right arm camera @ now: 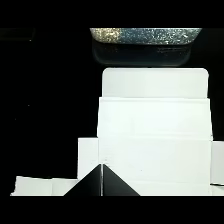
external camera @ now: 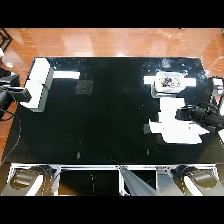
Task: Fold the box and place the chain.
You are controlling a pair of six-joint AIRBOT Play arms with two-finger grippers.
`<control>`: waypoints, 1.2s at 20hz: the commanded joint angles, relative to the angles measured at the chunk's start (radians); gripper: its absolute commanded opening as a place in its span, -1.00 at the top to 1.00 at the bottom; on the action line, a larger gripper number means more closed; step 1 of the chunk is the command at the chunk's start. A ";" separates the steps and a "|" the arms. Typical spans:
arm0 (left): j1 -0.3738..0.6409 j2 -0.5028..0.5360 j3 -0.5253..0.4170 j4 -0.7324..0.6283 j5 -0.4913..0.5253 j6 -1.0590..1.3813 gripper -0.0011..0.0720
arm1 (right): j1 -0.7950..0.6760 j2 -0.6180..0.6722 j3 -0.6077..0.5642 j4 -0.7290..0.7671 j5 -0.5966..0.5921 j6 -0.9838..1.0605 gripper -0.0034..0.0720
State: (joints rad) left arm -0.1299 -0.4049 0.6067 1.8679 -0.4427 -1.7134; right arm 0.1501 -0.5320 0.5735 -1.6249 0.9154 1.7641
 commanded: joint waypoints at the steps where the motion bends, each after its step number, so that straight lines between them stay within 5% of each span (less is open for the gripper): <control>1: 0.001 -0.001 0.000 -0.002 0.059 0.000 0.91 | 0.000 0.000 0.000 0.000 0.000 0.000 0.85; 5: 0.000 0.000 0.000 -0.245 0.058 -0.001 0.91 | 0.000 0.000 0.000 0.001 -0.033 0.001 0.85; 10: 0.000 -0.079 -0.011 -0.566 -0.276 0.001 0.90 | 0.000 0.000 -0.002 0.035 -0.135 0.001 0.84; 11: 0.000 -0.112 -0.011 -0.566 -0.311 0.001 0.57 | 0.000 -0.003 -0.002 0.035 -0.167 0.001 0.62; 12: 0.000 -0.143 -0.011 -0.563 -0.324 0.001 -0.33 | 0.000 -0.010 -0.002 0.035 -0.194 0.001 -0.28; 13: 0.001 -0.178 -0.010 -0.564 -0.325 0.005 -0.77 | 0.000 -0.021 -0.002 0.033 -0.210 0.000 -0.98; 17: 0.001 -0.261 -0.010 -0.568 -0.323 0.018 -0.77 | -0.046 -0.051 0.000 -0.113 -0.106 0.148 -0.96; 20: 0.001 -0.270 -0.010 -0.568 -0.322 0.076 -0.77 | -0.345 -0.053 0.008 -0.351 0.008 0.224 -0.96; 24: 0.000 -0.271 -0.010 -0.571 -0.322 0.094 -0.76 | -0.895 -0.161 0.014 -0.039 -0.042 0.018 -0.96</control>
State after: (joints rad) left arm -0.1299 -0.6689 0.5972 1.3025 -0.7635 -1.6398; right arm -0.4225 -0.6292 0.5819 -1.8194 0.8722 1.8950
